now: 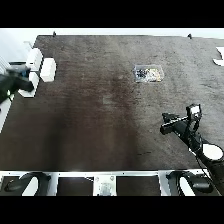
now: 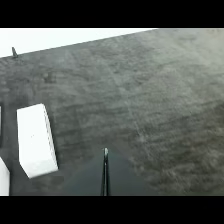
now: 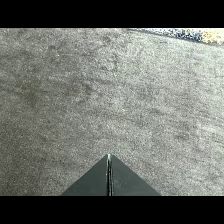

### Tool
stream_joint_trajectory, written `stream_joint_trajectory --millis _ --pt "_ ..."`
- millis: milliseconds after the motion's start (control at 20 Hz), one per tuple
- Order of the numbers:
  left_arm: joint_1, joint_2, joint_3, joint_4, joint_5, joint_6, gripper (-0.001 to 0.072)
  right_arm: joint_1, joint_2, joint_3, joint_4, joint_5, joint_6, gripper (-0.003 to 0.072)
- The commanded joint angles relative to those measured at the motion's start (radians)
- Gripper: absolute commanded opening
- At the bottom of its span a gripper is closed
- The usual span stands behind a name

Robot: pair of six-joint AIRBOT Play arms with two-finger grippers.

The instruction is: Fold the box and place the chain.

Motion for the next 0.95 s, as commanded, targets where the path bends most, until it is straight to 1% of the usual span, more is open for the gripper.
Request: stream_joint_trajectory --millis 0,100,150,200,300,900 --pt "0.001 0.252 -0.283 -0.161 0.017 0.151 0.0016 0.0 0.001 0.0 0.0 0.0 0.0 0.0" --pt "0.001 0.357 -0.399 -0.243 0.018 0.211 0.0016 0.0 0.001 0.0 0.0 0.0 0.0 0.0" --pt "0.001 0.406 -0.447 -0.248 0.016 0.211 0.0017 0.0 0.001 0.0 0.0 0.0 0.0 0.0" --pt "0.001 0.447 -0.487 -0.248 0.013 0.206 0.0018 0.0 0.001 0.0 0.0 0.0 0.0 0.0" --pt "0.001 0.499 -0.536 -0.248 0.002 0.206 0.002 0.0 0.001 0.0 0.0 0.0 0.0 0.0" --pt "0.001 0.506 -0.542 -0.25 -0.011 0.206 0.0022 0.0 0.001 0.0 0.0 0.0 0.0 0.0"
